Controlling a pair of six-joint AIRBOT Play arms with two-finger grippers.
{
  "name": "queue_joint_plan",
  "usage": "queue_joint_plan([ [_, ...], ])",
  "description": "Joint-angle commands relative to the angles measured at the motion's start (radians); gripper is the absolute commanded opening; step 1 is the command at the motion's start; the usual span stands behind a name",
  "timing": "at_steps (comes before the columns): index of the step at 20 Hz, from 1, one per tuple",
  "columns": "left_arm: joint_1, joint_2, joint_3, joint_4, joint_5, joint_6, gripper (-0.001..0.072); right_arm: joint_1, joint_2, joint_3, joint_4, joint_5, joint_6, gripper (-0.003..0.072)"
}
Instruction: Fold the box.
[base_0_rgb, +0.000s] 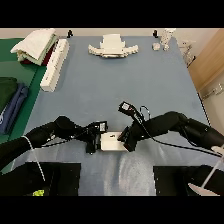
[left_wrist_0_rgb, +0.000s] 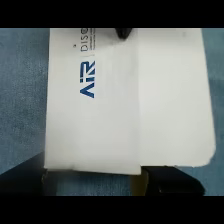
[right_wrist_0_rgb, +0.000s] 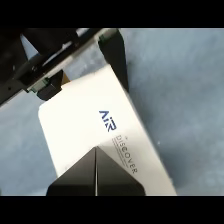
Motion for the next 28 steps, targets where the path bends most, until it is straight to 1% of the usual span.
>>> queue_joint_plan([
  [1,0.000,-0.001,0.001,0.000,0.000,0.000,0.0476,0.093,0.120,-0.046,-0.076,0.194,-0.100,0.0002],
  [2,0.000,-0.001,0.001,0.000,0.000,0.000,0.0475,0.112,0.140,-0.046,-0.076,0.194,-0.147,0.0017],
  [3,0.000,-0.001,0.001,0.000,0.000,0.000,0.0475,0.131,0.152,-0.046,-0.077,0.187,-0.187,0.0094],
  [4,0.000,-0.001,0.001,0.000,0.000,0.000,0.0475,0.150,0.154,-0.046,-0.087,0.175,-0.224,0.0253],
  [5,0.000,-0.001,0.001,0.000,0.000,0.000,0.0475,0.171,0.150,-0.046,-0.110,0.172,-0.257,0.0365],
  [7,0.000,-0.001,0.001,0.000,0.000,0.000,0.0475,0.195,0.118,-0.046,-0.157,0.183,-0.310,0.0421],
  [8,0.000,-0.001,0.001,0.000,0.000,0.000,0.0475,0.199,0.093,-0.046,-0.176,0.198,-0.330,0.0472],
  [10,0.000,-0.001,0.001,0.000,0.000,0.000,0.0475,0.199,0.047,-0.046,-0.185,0.235,-0.385,0.0472],
  [11,0.000,-0.001,0.001,0.000,0.000,0.000,0.0475,0.200,0.032,-0.046,-0.185,0.249,-0.418,0.0513],
  [12,0.000,-0.001,0.001,0.000,0.000,0.000,0.0475,0.200,0.028,-0.046,-0.184,0.251,-0.457,0.0602],
  [14,0.000,-0.001,0.001,0.000,0.000,0.000,0.0475,0.205,0.028,-0.046,-0.184,0.249,-0.513,0.0602],
  [18,0.000,-0.001,0.001,0.000,0.000,0.000,0.0475,0.206,0.010,-0.046,-0.194,0.254,-0.517,0.0601],
  [21,0.000,-0.001,0.001,0.000,0.000,0.000,0.0475,0.206,-0.016,-0.046,-0.238,0.305,-0.517,0.0590],
  [23,0.000,-0.001,0.001,0.000,0.000,0.000,0.0475,0.206,-0.013,-0.045,-0.241,0.331,-0.517,0.0590],
  [28,0.000,-0.001,0.001,0.000,0.000,0.000,0.0475,0.206,0.020,-0.044,-0.241,0.332,-0.517,0.0581],
])
